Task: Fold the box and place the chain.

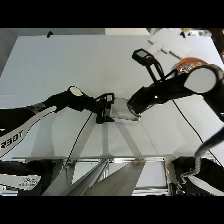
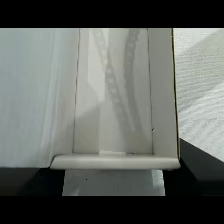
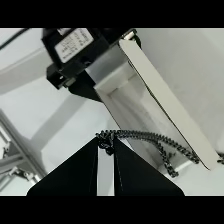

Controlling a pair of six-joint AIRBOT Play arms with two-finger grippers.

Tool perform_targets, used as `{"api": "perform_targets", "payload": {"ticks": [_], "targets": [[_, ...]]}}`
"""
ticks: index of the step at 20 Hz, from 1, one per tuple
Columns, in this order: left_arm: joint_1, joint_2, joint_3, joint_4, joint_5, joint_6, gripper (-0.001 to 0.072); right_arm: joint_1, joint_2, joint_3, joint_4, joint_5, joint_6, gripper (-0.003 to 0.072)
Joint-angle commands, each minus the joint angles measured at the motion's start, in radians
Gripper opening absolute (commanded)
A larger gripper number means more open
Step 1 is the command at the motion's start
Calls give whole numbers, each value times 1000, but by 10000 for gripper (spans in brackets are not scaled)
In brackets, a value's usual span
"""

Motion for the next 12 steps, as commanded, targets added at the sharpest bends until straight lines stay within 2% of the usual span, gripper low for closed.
{"api": "perform_targets", "payload": {"ticks": [1,6,12], "targets": [[0,0,0,0,0,0,99,15,-56,-63,0,-31,-19,17],[0,0,0,0,0,0,99,77,-100,-164,0,-219,-15,17],[0,0,0,0,0,0,99,117,-178,-167,2,-292,2,19]]}}
